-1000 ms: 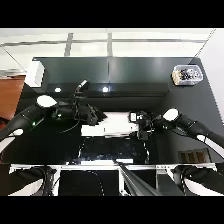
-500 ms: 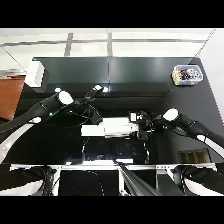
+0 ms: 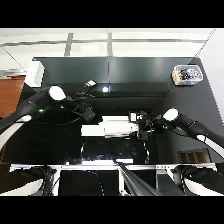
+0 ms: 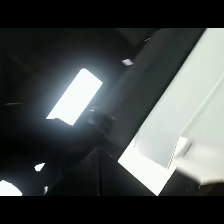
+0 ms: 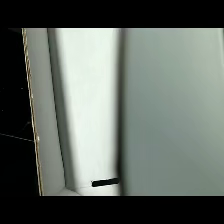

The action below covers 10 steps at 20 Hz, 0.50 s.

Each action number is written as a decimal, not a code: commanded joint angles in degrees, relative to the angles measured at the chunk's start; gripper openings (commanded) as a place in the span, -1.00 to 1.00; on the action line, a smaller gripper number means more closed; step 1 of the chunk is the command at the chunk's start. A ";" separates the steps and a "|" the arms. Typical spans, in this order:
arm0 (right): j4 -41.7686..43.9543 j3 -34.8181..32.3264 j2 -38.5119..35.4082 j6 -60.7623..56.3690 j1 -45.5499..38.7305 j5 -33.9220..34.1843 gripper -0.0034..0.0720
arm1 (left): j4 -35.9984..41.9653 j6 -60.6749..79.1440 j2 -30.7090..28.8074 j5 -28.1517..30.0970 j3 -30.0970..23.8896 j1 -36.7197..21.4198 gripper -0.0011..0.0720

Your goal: Fold the box and place the chain.

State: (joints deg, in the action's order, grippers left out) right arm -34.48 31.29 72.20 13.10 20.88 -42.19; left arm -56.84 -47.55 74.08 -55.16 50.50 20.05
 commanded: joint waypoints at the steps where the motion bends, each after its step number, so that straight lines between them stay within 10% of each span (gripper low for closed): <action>1: 0.02 -0.04 0.00 0.00 0.07 0.00 -0.57 | 3.91 0.85 -8.90 -5.57 -5.77 -2.75 -0.91; 6: 0.02 -0.04 0.00 -0.04 0.07 -0.07 -0.57 | 48.70 28.57 -8.52 -6.27 -16.37 -1.27 -0.91; 10: 0.02 -0.04 0.00 -1.95 0.07 -0.22 -0.57 | 52.09 34.05 -3.02 5.14 -13.38 3.13 -0.91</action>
State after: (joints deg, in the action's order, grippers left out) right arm -34.44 31.27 72.20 12.19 20.88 -42.33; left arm -12.97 -20.73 68.27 -56.42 36.47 20.82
